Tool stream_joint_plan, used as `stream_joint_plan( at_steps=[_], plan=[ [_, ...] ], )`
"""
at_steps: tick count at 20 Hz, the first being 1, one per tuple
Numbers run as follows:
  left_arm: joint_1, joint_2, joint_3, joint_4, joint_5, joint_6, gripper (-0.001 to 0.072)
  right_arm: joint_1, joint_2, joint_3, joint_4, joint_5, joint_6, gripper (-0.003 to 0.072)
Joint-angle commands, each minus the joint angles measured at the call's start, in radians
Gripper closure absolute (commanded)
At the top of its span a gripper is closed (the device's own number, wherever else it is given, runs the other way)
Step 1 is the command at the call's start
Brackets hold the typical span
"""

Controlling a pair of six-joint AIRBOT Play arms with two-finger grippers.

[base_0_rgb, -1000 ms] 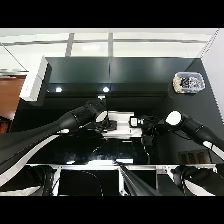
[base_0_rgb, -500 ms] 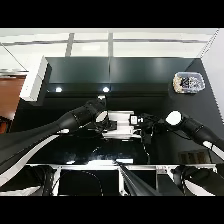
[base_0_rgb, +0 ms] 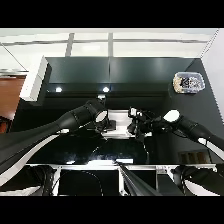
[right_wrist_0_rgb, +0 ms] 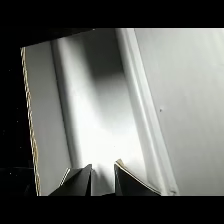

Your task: Fold the box and place the chain.

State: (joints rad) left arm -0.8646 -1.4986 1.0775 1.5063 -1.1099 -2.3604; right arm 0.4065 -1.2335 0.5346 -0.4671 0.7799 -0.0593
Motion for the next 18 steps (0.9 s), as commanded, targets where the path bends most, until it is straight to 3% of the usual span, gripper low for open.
stream_joint_plan(
  at_steps=[1, 2, 3, 4, 5, 6, 7, 8, 9, 10, 13, 15, 18],
  plan=[
    [0.000, 0.000, 0.001, 0.000, 0.001, 0.000, 0.0684, 0.001, -0.016, 0.001, -0.010, 0.002, 0.000, 0.0519],
    [0.000, 0.000, 0.001, 0.000, 0.001, 0.000, 0.0684, 0.001, -0.016, 0.001, -0.009, 0.000, 0.002, 0.0479],
    [0.000, 0.000, 0.001, 0.000, 0.001, 0.000, 0.0684, 0.001, -0.016, 0.001, -0.007, -0.002, 0.003, 0.0282],
    [0.000, 0.000, 0.001, 0.000, 0.001, 0.000, 0.0684, 0.001, -0.016, 0.001, -0.008, 0.001, 0.003, 0.0285],
    [0.000, 0.000, 0.001, 0.000, 0.001, 0.000, 0.0684, 0.001, -0.016, 0.001, -0.009, 0.005, 0.003, 0.0543],
    [0.000, 0.000, 0.001, 0.000, -0.001, 0.000, 0.0684, 0.001, -0.016, 0.001, -0.009, 0.005, 0.004, 0.0594],
    [0.000, 0.000, 0.001, 0.000, -0.005, 0.000, 0.0684, 0.001, -0.016, 0.001, -0.002, 0.000, 0.008, 0.0398],
    [0.000, 0.000, 0.001, 0.000, -0.005, 0.000, 0.0684, 0.001, -0.016, 0.001, 0.002, -0.009, 0.019, 0.0305],
    [0.000, 0.000, 0.001, 0.000, -0.005, 0.000, 0.0684, -0.001, -0.015, 0.001, -0.003, -0.011, 0.023, 0.0518],
    [0.000, 0.000, 0.001, 0.000, -0.005, 0.000, 0.0684, -0.006, -0.009, 0.001, -0.007, -0.011, 0.050, 0.0680],
    [0.000, 0.000, 0.001, 0.001, -0.003, 0.000, 0.0684, -0.095, 0.078, 0.018, -0.158, 0.010, 0.421, 0.0677],
    [0.000, 0.000, 0.001, 0.000, -0.003, 0.000, 0.0684, -0.225, 0.166, 0.067, -0.340, 0.130, 0.696, 0.0677],
    [0.000, 0.000, 0.001, 0.001, -0.023, 0.000, 0.0684, -0.491, 0.240, 0.063, -0.398, 0.170, 1.095, 0.0677]
  ],
)
